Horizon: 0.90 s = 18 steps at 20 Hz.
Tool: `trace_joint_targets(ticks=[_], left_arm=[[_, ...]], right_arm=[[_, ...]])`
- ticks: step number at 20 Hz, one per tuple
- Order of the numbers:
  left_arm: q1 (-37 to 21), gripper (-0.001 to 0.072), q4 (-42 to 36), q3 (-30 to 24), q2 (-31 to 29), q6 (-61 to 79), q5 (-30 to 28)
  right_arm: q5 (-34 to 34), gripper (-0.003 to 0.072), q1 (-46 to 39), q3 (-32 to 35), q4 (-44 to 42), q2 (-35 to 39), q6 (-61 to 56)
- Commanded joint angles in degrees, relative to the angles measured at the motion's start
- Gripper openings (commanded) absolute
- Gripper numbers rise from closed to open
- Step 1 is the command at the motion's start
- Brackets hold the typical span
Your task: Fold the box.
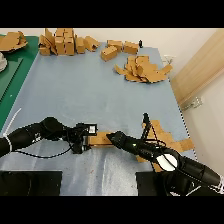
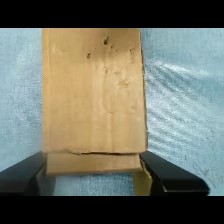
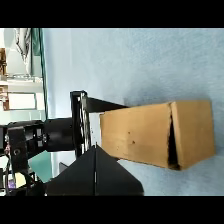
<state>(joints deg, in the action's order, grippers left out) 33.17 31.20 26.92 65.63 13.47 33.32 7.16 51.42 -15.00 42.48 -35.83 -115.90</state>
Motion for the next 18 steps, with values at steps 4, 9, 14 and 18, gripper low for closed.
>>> trace_joint_targets(ticks=[4, 9, 14, 18], left_arm=[[0.0, 0.0668, 0.0, 0.0, 0.0, -2.8, 0.3], [0.0, 0.0668, 0.1, 0.0, 0.0, -2.8, 1.2], [0.0, 0.0668, 3.4, 0.0, -2.9, -7.0, 1.8], [0.0, 0.0668, 15.7, 0.0, -7.5, -21.3, 2.6]], right_arm=[[0.9, 0.0, 0.0, 0.0, 0.2, -2.2, 0.0], [-0.1, 0.0, 0.0, 0.0, 0.2, -9.2, -0.1], [3.1, 0.0, 0.1, 0.0, 0.2, -12.2, -0.1], [2.5, 0.0, 0.1, 0.0, 0.2, -12.2, 0.0]])
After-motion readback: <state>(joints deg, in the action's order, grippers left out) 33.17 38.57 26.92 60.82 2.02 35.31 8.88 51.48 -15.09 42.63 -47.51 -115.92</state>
